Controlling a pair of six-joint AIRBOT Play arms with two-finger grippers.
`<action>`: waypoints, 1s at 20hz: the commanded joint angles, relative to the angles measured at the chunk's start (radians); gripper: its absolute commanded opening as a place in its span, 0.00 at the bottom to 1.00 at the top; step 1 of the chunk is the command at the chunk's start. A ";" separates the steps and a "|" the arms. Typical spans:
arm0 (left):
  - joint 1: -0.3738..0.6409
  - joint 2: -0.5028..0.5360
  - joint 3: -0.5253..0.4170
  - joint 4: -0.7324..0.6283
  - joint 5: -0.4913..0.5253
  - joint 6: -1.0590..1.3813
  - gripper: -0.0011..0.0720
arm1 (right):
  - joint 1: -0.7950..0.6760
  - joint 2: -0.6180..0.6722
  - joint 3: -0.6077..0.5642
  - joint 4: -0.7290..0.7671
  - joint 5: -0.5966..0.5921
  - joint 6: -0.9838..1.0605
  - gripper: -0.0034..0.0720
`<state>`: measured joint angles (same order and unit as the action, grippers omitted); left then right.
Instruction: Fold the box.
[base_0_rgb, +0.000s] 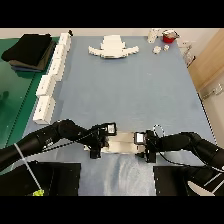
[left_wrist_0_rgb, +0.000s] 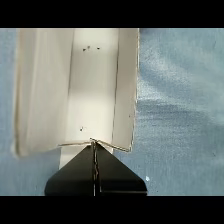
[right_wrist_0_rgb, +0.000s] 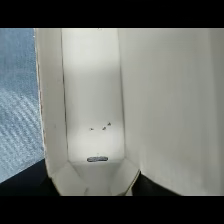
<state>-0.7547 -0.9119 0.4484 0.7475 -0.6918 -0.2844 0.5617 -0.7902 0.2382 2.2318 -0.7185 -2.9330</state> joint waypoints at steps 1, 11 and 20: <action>0.002 0.114 0.000 0.182 -0.022 -0.349 0.03 | 0.001 0.000 0.000 0.000 0.000 0.000 0.79; 0.451 0.251 -0.001 0.494 -0.350 -1.229 0.03 | 0.001 0.000 0.000 0.001 0.000 0.000 0.79; 0.613 0.057 -0.133 -0.021 -0.385 -0.872 0.03 | 0.001 0.000 0.000 0.000 0.000 0.000 0.79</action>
